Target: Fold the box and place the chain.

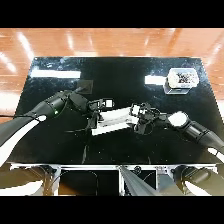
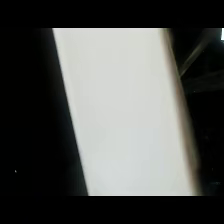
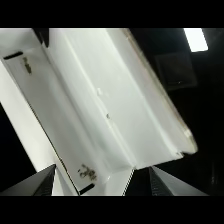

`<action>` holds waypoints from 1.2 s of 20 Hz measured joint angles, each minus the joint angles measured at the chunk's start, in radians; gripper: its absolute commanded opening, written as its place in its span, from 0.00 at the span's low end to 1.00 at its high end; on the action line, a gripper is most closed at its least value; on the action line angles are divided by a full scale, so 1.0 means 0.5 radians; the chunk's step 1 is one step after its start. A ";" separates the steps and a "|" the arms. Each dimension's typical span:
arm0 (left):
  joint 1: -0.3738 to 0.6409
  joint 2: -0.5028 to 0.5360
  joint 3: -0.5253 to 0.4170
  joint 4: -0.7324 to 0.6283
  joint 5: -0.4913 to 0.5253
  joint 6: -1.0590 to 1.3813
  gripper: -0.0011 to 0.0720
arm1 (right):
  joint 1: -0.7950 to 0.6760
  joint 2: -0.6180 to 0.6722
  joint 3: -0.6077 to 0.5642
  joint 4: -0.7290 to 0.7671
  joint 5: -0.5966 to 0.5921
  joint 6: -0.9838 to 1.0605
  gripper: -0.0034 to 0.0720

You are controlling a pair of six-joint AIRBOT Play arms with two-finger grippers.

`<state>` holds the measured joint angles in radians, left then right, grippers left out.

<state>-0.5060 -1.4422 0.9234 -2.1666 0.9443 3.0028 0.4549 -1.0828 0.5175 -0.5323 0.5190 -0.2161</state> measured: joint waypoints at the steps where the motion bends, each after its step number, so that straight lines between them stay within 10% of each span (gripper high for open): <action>1: 0.000 0.000 0.000 0.001 0.000 0.000 0.04 | 0.001 -0.014 0.000 0.029 -0.002 -0.041 1.00; 24: 0.050 -0.075 0.105 0.015 0.224 -0.144 0.04 | 0.012 -0.211 0.000 0.124 0.371 -0.369 1.00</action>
<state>-0.4808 -1.4796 0.9760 -2.1590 1.0561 2.9307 0.4610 -1.1885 0.5175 -0.4706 0.7044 -0.4007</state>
